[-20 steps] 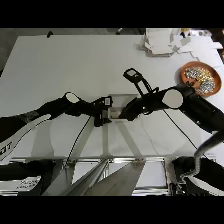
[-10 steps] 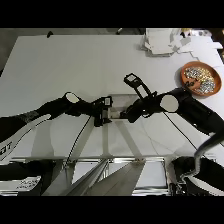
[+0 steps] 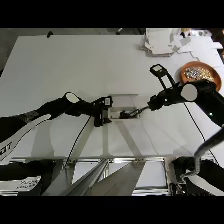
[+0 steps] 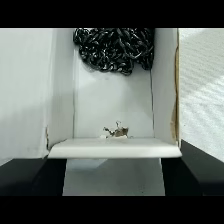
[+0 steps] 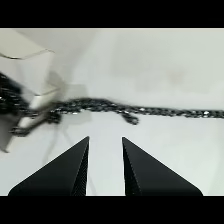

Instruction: Fold the box and place the chain.

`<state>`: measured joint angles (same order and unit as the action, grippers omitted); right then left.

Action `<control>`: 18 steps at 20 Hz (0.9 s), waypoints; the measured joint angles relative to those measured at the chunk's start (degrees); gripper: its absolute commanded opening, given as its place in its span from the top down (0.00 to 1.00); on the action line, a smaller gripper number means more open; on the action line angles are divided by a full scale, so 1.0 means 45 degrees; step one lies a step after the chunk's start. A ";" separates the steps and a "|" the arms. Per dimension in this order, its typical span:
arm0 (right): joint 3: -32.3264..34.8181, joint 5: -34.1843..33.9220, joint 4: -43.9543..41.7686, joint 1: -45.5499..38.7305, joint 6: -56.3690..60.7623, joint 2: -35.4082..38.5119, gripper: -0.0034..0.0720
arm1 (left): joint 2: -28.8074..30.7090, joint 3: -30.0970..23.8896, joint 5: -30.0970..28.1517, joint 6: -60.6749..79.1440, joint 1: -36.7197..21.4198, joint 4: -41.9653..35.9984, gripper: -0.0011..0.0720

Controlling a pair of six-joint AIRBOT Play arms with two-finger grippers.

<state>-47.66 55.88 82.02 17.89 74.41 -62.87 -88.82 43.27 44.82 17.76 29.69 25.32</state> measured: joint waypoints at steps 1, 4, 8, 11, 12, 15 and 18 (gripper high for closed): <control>0.0000 0.0000 0.0068 -0.0078 -0.0350 -0.0345 0.63 | 0.0000 0.0005 0.0000 0.0000 0.0000 0.0000 0.61; 0.0000 -0.0146 0.0199 -0.0102 -0.1316 -0.1423 0.64 | 0.0000 0.0000 0.0000 0.0005 0.0000 0.0000 0.61; 0.0000 -0.0593 0.0403 -0.0092 -0.1846 -0.2229 0.64 | 0.0000 0.0000 0.0000 0.0000 0.0000 0.0000 0.61; 0.0000 -0.0845 0.0607 -0.0092 -0.1982 -0.2463 0.64 | 0.0000 0.0005 0.0000 0.0000 0.0000 0.0000 0.61; -0.0005 -0.0889 0.0641 -0.0087 -0.2001 -0.2550 0.64 | 0.0000 0.0005 0.0000 0.0005 0.0000 0.0000 0.61; -0.0005 -0.0942 0.0695 -0.0078 -0.2074 -0.2885 0.64 | 0.0000 0.0000 0.0000 0.0005 0.0000 0.0000 0.61; -0.0005 -0.0971 0.0704 -0.0044 -0.2074 -0.3220 0.64 | 0.0000 0.0000 0.0000 0.0000 0.0000 0.0000 0.61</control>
<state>-47.68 51.51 85.19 17.69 65.08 -77.36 -88.82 43.27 44.82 17.76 29.69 25.32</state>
